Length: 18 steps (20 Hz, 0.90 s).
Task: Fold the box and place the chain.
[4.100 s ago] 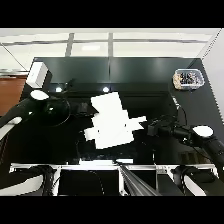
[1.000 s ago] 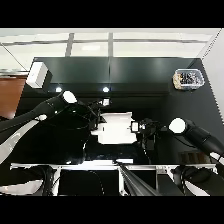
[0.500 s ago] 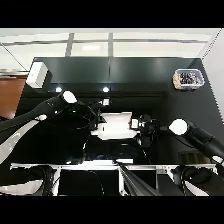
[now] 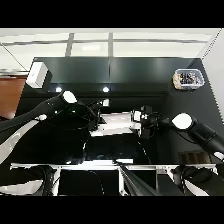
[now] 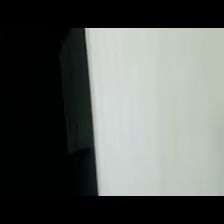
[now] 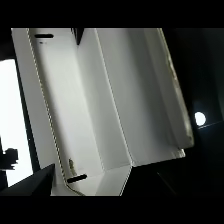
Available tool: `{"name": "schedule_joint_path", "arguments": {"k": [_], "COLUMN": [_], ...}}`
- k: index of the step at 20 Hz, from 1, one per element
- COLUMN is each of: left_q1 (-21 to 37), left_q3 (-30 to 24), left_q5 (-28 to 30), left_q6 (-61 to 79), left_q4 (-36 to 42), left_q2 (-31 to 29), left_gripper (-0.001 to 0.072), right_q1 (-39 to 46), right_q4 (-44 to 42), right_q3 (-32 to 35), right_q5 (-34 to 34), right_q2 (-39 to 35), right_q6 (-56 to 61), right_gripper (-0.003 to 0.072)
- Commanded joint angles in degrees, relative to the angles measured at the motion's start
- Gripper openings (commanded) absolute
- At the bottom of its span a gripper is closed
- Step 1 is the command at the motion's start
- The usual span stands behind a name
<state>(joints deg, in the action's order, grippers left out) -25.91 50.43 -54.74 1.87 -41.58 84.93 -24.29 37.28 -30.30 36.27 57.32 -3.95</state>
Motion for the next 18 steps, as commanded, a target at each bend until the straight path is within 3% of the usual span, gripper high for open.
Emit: {"name": "schedule_joint_path", "arguments": {"k": [1,5,12,18], "left_q1": [-0.04,-0.96,-2.93,-2.89], "left_q3": [0.63,3.21,4.04,4.07], "left_q5": [0.31,-0.37,-1.2,2.67], "left_q6": [0.11,-0.15,-2.16,-8.09], "left_q4": [-0.35,-5.22,-7.72,-7.72], "left_q2": [0.0,0.0,0.02,0.02], "left_gripper": [0.0025,0.0025,0.0026,0.0025], "right_q1": [0.74,0.72,0.72,0.72], "right_q4": [-3.72,-4.33,-4.26,-3.8], "right_q3": [-0.5,-0.5,-0.24,0.59], "right_q5": [1.14,5.14,5.92,5.66], "right_q2": [1.75,2.4,4.2,5.75], "right_q6": [-2.51,-2.54,-2.54,-4.61], "right_gripper": [0.071,0.071,0.0709,0.071]}}
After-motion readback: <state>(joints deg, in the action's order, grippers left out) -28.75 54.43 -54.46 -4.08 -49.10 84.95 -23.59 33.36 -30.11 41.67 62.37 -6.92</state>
